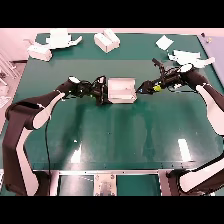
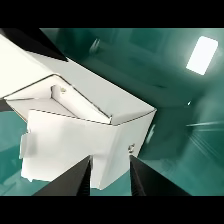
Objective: Fold the box and place the chain.
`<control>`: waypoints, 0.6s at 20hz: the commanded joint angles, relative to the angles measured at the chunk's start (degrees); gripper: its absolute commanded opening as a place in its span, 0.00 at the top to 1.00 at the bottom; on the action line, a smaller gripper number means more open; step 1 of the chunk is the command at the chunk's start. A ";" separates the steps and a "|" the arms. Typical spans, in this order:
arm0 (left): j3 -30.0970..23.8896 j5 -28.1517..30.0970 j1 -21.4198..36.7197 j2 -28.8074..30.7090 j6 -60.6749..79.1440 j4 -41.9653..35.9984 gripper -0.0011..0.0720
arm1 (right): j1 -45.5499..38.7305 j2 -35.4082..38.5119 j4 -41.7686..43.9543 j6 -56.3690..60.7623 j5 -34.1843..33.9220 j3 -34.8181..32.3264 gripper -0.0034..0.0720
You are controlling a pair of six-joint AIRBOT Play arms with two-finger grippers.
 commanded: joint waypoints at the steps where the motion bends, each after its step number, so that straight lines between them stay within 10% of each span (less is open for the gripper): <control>1: -0.02 0.00 0.07 0.00 0.00 0.02 0.24 | 0.42 0.07 -0.15 0.33 0.48 0.28 0.55; 12: -0.02 -0.02 0.07 0.00 0.00 0.02 0.24 | 2.73 0.07 -3.61 4.83 -1.22 0.35 0.45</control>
